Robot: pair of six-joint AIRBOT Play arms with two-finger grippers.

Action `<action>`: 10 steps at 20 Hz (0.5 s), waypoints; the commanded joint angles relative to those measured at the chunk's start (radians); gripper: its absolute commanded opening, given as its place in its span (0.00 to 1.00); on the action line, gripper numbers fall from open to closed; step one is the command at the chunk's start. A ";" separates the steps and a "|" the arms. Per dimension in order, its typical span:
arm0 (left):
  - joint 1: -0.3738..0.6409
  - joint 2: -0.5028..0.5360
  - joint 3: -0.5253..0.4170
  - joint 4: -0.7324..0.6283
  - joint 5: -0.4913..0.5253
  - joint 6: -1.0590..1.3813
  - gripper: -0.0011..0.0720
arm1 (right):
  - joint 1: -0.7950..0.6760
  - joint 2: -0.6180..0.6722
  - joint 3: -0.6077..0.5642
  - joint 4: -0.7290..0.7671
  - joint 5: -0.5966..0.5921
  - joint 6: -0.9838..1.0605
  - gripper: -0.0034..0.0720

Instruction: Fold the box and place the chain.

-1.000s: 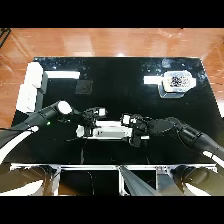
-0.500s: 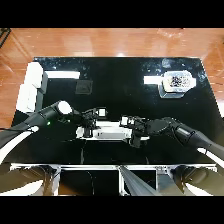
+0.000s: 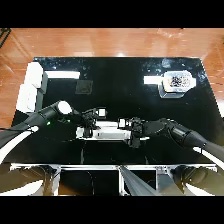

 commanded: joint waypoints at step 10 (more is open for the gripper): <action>0.000 0.001 0.001 0.003 0.001 -0.012 0.04 | 0.008 -0.008 0.000 -0.016 0.040 0.000 0.97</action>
